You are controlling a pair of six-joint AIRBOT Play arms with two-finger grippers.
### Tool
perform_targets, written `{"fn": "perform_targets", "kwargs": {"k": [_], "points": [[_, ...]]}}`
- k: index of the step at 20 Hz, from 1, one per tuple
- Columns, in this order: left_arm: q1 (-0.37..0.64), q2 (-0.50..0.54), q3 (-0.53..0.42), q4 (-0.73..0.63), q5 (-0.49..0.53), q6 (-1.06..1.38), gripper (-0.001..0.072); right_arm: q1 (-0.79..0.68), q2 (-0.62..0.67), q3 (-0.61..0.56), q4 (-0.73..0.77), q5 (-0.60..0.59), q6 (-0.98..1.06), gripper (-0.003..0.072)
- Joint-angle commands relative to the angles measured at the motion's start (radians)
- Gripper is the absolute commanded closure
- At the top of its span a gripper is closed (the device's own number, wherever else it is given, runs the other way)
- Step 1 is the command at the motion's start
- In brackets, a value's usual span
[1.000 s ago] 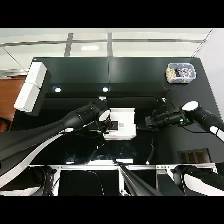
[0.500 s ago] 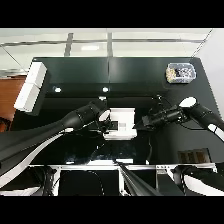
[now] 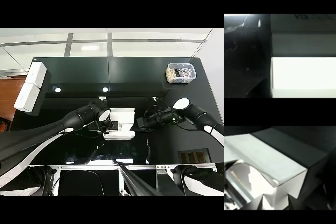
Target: Fold the box and place the chain.
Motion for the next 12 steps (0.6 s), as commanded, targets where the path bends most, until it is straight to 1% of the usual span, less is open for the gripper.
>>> {"fn": "perform_targets", "kwargs": {"k": [1, 6, 8, 12], "points": [[0.000, 0.000, 0.000, 0.000, 0.001, 0.000, 0.0682, 0.061, -0.001, 0.017, -0.084, -0.067, 0.106, 0.0348], [0.000, 0.000, 0.000, 0.001, 0.002, 0.000, 0.0682, 0.189, -0.001, 0.117, -0.343, -0.077, 0.353, 0.0348], [0.000, 0.000, 0.000, 0.001, 0.002, 0.000, 0.0682, 0.251, -0.001, 0.151, -0.457, -0.091, 0.521, 0.0348], [0.000, 0.000, 0.000, 0.001, 0.008, 0.000, 0.0682, 0.392, -0.004, 0.196, -0.759, -0.092, 0.862, 0.0348]]}}
